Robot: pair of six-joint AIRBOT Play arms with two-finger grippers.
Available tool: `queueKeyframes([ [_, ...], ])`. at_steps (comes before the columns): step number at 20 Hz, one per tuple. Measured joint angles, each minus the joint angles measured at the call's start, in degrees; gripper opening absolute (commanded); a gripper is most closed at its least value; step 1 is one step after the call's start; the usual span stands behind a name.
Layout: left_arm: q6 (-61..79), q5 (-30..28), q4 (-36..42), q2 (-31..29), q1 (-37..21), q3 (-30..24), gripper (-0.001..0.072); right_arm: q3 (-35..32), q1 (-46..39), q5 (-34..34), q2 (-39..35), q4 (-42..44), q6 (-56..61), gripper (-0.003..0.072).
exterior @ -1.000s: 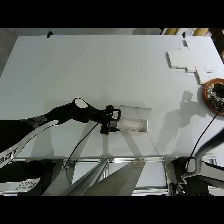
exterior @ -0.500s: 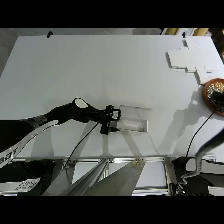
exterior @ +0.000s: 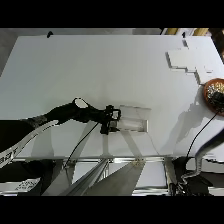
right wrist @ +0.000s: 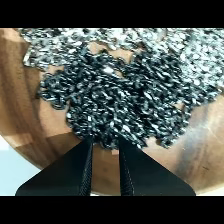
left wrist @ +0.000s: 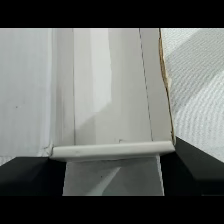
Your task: Fold the box and place the chain.
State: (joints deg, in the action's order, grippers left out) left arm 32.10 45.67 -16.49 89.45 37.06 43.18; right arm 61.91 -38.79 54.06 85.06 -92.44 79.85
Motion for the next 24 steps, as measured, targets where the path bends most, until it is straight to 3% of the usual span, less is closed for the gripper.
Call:
queueKeyframes([
  [7,0.02,0.00,0.00,0.00,0.00,0.00,0.0030,-0.02,-0.13,-0.46,1.44,0.74,-0.63,0.0166],
  [9,0.00,0.00,0.00,0.00,0.00,0.00,0.0030,-0.02,-0.13,-0.42,1.86,0.74,-0.66,0.0019],
  [13,0.00,0.00,0.02,0.00,0.00,0.00,0.0030,-0.02,-0.13,0.33,1.11,0.79,-0.68,0.0019],
  [18,0.00,0.00,0.00,0.00,0.00,0.00,0.0030,-0.02,-0.13,1.36,-5.57,4.02,-0.79,0.0019],
  [24,0.00,0.00,0.00,0.00,0.00,0.00,0.0030,-0.02,0.46,6.14,-17.62,17.25,-3.69,0.0019],
])
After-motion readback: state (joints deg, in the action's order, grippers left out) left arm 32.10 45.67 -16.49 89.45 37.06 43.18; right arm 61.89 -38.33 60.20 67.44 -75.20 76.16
